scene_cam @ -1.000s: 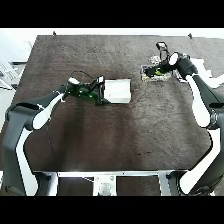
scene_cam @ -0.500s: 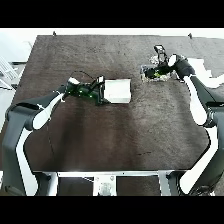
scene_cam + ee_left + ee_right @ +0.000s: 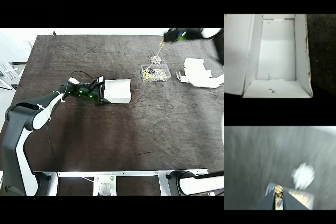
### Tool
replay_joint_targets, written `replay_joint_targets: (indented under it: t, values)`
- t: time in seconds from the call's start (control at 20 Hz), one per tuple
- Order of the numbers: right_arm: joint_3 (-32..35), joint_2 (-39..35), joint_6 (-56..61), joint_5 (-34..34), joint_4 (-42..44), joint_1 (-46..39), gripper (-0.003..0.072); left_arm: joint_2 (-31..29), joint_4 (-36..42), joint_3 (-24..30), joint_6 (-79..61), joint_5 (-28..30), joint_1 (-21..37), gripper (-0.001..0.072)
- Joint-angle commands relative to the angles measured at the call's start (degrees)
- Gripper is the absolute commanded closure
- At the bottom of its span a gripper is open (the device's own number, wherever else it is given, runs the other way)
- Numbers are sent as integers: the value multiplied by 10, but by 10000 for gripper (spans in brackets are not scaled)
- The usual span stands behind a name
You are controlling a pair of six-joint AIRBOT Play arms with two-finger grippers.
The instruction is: Fold the box and place the chain.
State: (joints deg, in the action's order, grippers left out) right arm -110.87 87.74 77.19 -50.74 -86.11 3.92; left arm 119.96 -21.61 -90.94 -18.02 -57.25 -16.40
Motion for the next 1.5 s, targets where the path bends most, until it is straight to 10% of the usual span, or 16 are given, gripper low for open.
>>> replay_joint_targets:
  t: [0.0, 0.75, 1.45]
  values:
    - [-1, -121, 2, 44, -42, 28, 678, 0, 0, 0, 0, 0, 0, 289]
    - [62, -231, -23, -63, -40, 229, 677, 0, 0, 0, 0, 2, 1, 290]
    - [248, -131, 6, 74, 73, 267, 677, 0, 0, 0, 0, 2, 1, 290]
